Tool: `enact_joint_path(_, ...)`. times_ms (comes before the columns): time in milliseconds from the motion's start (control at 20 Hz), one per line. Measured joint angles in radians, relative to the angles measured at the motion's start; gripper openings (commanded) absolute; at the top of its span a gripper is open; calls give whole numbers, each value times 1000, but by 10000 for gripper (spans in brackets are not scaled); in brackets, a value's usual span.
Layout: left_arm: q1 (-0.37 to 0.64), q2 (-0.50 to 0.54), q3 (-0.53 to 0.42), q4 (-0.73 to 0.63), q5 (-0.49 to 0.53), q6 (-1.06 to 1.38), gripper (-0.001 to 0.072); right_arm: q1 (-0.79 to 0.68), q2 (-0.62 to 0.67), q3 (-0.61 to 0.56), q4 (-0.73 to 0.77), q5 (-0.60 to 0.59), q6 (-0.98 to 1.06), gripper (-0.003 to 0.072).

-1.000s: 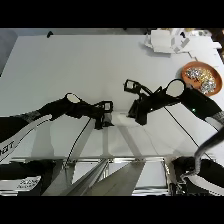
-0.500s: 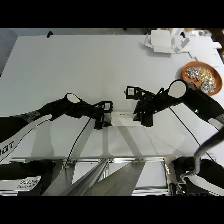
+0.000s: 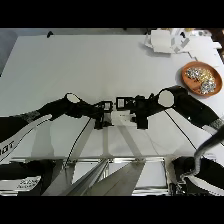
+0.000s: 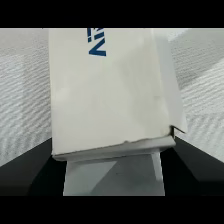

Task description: Fold the box and place the chain.

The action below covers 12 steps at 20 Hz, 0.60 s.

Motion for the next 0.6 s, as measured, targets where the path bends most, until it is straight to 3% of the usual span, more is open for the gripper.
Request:
enact_joint_path(500,1,0,1,-3,7,-1,170,19,26,0,-68,-50,39,106)
enact_joint_path(600,1,0,1,-3,6,-1,170,19,32,0,-69,-57,43,97)
